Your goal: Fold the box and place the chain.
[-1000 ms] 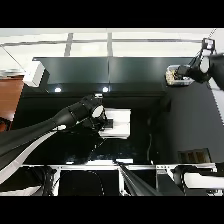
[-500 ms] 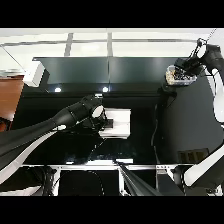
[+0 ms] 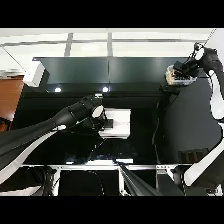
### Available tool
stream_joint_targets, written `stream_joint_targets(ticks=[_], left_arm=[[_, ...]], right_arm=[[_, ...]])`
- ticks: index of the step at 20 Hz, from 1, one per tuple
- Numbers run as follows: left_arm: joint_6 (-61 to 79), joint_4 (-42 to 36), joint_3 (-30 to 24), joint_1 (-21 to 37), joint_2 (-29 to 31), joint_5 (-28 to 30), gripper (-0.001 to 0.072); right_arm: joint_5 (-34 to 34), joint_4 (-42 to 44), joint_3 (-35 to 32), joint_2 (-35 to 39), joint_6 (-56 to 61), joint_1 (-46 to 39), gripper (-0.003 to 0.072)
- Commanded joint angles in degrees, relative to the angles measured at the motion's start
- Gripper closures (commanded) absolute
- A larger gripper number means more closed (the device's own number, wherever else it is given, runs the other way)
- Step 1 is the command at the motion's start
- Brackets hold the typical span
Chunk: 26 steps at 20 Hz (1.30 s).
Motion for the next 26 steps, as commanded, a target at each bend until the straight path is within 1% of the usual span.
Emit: stream_joint_targets(ticks=[1,4,6,7,9,13,16,19,20,21,24,26], left_arm=[[0.0,0.0,0.0,0.0,0.0,-0.1,0.0683],[0.0,-0.2,0.0,0.0,0.0,-0.1,0.0683],[0.0,-0.2,0.0,0.0,0.0,0.0,0.0683],[0.0,-0.2,0.0,0.0,0.0,-0.1,0.0683],[0.0,-0.2,0.0,0.0,0.0,0.0,0.0683],[0.0,-0.2,0.0,0.0,0.0,0.2,0.0683],[0.0,-0.2,0.0,0.0,0.0,0.2,0.0683],[0.0,-0.2,0.0,0.0,0.0,0.2,0.0683],[0.0,-0.2,0.0,0.0,0.0,0.2,0.0683],[0.0,-0.2,0.0,0.0,0.0,0.2,0.0683],[0.0,-0.2,0.0,0.0,0.0,0.2,0.0683],[0.0,-0.2,0.0,0.0,0.0,0.2,0.0683]], right_arm=[[3.8,-0.3,0.1,2.6,-3.5,-0.1,0.0672],[5.7,0.5,0.1,9.3,-8.4,-0.1,0.0672],[11.9,4.4,0.1,14.3,-15.0,0.4,0.0673],[13.9,5.2,0.0,16.8,-16.9,0.8,0.0674],[14.0,8.3,-0.3,22.9,-17.1,1.3,0.0674],[15.1,11.1,-0.5,34.0,-18.3,3.8,0.0675],[17.9,16.9,-3.6,41.9,-20.5,6.4,0.0675],[18.7,18.6,-7.3,49.3,-21.1,10.3,0.0674],[19.3,19.4,-8.3,51.3,-21.2,11.5,0.0675],[21.6,19.7,-8.6,52.9,-21.5,12.8,0.0674],[30.6,20.6,-8.7,56.1,-21.5,16.2,0.0675],[31.3,20.7,-8.7,58.0,-22.1,20.6,0.0675]])
